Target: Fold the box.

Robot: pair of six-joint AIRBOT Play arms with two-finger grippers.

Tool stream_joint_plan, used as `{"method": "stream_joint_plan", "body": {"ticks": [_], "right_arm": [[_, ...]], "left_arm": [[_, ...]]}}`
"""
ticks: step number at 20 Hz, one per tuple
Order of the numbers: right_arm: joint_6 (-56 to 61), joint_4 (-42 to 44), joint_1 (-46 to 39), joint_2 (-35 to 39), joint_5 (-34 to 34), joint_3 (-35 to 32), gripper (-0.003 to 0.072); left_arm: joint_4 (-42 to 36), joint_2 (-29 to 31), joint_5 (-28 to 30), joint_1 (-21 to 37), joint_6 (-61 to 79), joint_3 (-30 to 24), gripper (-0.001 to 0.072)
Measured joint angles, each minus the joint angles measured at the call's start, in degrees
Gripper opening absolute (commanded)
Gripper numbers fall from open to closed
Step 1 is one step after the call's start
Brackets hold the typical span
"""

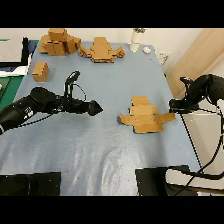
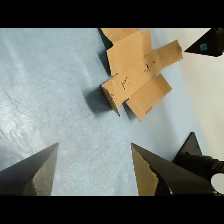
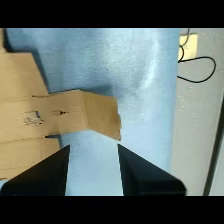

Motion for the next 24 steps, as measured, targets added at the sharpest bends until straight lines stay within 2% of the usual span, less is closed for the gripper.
{"method": "stream_joint_plan", "body": {"ticks": [4, 8, 12, 15, 19, 21, 24], "right_arm": [[-6.67, 5.51, -2.14, -4.63, 0.52, 0.00, 0.0473], [-9.11, 7.37, -2.71, -7.26, 0.61, 0.09, 0.0473], [-10.01, 7.17, -2.97, -6.93, 0.13, 1.81, 0.0472], [-9.75, 3.58, -3.41, -6.58, -0.22, 3.41, 0.0473], [-9.35, 2.08, -4.35, -8.66, -0.24, 4.15, 0.0467], [-10.25, 2.47, -4.63, -9.68, -0.55, 4.28, 0.0438], [-13.38, 8.31, -4.63, -10.38, -2.19, 4.39, 0.0258]], "left_arm": [[0.02, 0.00, -1.97, 0.07, -0.50, -0.02, 0.0703], [0.02, 0.00, -4.11, 0.13, -0.70, 0.00, 0.0703], [0.00, 0.00, -4.87, 0.13, -0.72, 0.00, 0.0703], [0.00, 0.00, -5.16, 0.13, -0.74, 0.00, 0.0704], [0.00, 0.00, -5.29, 0.13, -1.42, -0.02, 0.0703], [0.00, 0.00, -5.75, 0.13, -1.79, 0.00, 0.0703], [0.00, 0.00, -5.97, 0.13, -2.08, -0.02, 0.0703]]}}
